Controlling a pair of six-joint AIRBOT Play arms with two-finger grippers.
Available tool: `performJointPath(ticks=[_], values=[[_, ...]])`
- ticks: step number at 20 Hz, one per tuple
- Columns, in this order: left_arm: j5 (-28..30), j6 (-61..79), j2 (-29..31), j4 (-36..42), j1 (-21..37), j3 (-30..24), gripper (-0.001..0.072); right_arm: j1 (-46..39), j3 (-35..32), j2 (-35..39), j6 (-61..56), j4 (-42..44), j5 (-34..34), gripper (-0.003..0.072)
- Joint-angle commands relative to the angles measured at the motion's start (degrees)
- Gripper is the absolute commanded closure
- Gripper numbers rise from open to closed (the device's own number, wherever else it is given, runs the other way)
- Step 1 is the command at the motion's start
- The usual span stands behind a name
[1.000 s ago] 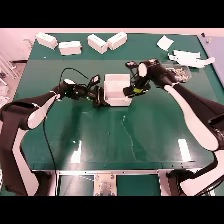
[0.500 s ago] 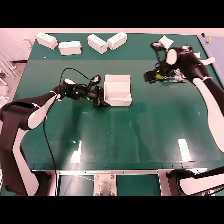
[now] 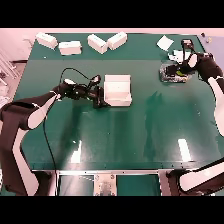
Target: Fold the box and place the chain.
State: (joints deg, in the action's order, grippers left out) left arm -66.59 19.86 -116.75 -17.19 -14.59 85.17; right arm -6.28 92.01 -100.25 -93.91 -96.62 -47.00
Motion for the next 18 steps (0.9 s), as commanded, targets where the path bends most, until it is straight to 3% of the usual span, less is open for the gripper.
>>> performJointPath(ticks=[1, 9, 10, 11, 13, 14, 16, 17, 18], values=[[0.0, -0.1, 0.0, 0.0, 0.0, 0.0, 0.0176, -2.5, 0.8, -3.9, 0.1, 0.1, 5.5, 0.0327], [0.1, -0.1, 0.0, 0.0, 0.0, 0.0, 0.0176, -3.1, 6.7, -9.2, 0.1, 2.6, 5.8, 0.0329], [0.1, -0.1, 0.0, 0.0, 0.0, 0.0, 0.0176, -3.1, 6.7, -9.6, 0.1, 3.1, 5.4, 0.0353], [0.1, -0.1, 0.0, 0.0, 0.0, 0.0, 0.0176, -3.1, 6.6, -9.9, 0.1, 3.1, 4.8, 0.0427], [0.1, -0.1, 0.0, 0.0, 0.0, 0.0, 0.0176, -2.8, 6.6, -10.0, 0.2, 3.1, 4.4, 0.0454], [0.1, -0.1, 0.0, 0.0, 0.0, 0.0, 0.0176, -2.6, 6.7, -10.0, 1.4, 3.2, 4.4, 0.0551], [0.0, -0.1, 0.0, 0.0, 0.0, 0.0, 0.0176, -2.3, 6.7, -10.0, 1.6, 3.2, 4.4, 0.0567], [0.0, -0.1, 0.0, 0.0, 0.0, 0.0, 0.0176, -2.3, 6.7, -10.0, 2.1, 3.2, 4.5, 0.0671], [0.0, -0.1, 0.0, 0.0, 0.0, 0.0, 0.0176, -2.3, 6.8, -10.0, 2.1, 3.1, 4.5, 0.0675]])
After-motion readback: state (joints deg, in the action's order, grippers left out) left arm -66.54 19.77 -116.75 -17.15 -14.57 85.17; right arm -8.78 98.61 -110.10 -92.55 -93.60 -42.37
